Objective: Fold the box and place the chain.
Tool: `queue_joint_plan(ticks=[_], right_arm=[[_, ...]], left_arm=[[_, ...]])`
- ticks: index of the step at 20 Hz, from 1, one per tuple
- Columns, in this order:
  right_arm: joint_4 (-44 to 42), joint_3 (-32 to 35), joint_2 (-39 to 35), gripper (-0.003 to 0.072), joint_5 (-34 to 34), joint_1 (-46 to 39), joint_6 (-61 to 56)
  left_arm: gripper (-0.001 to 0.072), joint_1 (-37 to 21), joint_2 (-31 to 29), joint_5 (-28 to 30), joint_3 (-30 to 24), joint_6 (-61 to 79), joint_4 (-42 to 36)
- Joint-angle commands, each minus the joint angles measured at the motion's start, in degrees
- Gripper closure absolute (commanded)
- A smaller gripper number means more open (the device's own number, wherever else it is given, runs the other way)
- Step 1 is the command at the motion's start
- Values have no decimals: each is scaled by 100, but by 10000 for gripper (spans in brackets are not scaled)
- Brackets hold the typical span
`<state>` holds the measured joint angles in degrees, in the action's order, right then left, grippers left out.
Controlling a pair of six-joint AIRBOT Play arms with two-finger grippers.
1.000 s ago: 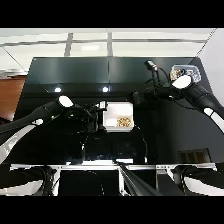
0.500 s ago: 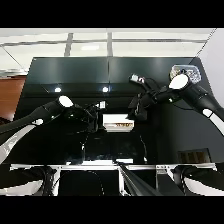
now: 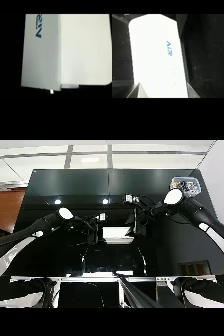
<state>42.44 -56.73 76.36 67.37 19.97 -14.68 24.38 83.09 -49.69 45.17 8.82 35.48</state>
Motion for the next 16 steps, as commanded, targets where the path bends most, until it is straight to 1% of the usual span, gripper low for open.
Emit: queue_joint_plan(ticks=[1, 2, 6, 7, 8, 9, 10, 11, 12, 16], right_arm=[[26, 122, 4, -8, -9, 15, 42], [26, 133, 4, 16, -11, 15, 42], [31, 146, 7, 17, -39, 17, 42], [28, 146, 7, 159, -39, 15, 39], [31, 146, 4, 259, -13, 15, 39], [31, 146, 4, 260, -17, 15, 37], [39, 146, 7, 278, -37, 15, 33], [79, 146, 4, 418, -26, 15, 33], [116, 146, 4, 442, -17, 15, 24], [116, 144, 4, 443, -13, 15, -4]], left_arm=[[306, 2, 4, -2, 4, 2, 0], [306, 2, 4, -2, 4, 2, 0], [306, 2, 4, -2, 4, 2, 0], [306, 2, 4, -2, 4, 2, 0], [306, 2, 4, -2, 4, 2, 0], [306, 2, 4, -2, 4, 2, 0], [306, 2, 4, -2, 4, 2, 0], [306, 2, 4, -2, 4, 2, 0], [306, 2, 4, -2, 4, 4, 0], [306, 2, 4, -2, 4, 2, 0]])
